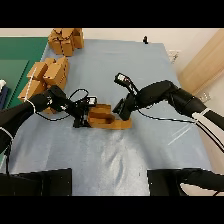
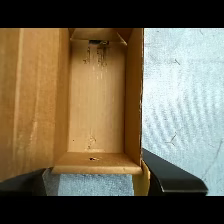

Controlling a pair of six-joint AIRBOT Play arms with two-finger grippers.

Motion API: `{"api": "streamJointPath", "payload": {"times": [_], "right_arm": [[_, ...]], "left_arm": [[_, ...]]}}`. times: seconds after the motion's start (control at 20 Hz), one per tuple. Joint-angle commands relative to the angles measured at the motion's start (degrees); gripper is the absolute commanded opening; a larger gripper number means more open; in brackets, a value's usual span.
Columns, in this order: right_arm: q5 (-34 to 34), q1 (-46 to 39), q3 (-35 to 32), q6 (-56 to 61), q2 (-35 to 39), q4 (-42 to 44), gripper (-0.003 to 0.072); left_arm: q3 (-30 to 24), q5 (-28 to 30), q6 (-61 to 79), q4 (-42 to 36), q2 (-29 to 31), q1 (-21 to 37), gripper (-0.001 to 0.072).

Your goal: Fold the box.

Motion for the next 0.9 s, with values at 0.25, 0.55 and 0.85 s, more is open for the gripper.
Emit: {"api": "streamJointPath", "payload": {"times": [0.25, 0.55, 0.85], "right_arm": [[8.1, 5.3, 16.4, 4.4, -19.4, 4.6, 0.0005], [-12.3, 0.4, 30.4, 17.0, -36.4, 3.5, 0.0005], [-22.9, 0.2, 34.2, 16.0, -39.0, 3.1, 0.0005]], "left_arm": [[0.0, -0.2, 0.0, 0.0, 0.0, -0.1, 0.0226], [0.0, -0.1, 0.0, 0.0, 0.0, -0.1, 0.0227], [0.0, 0.2, 0.0, 0.0, 0.0, -0.1, 0.0226]]}}
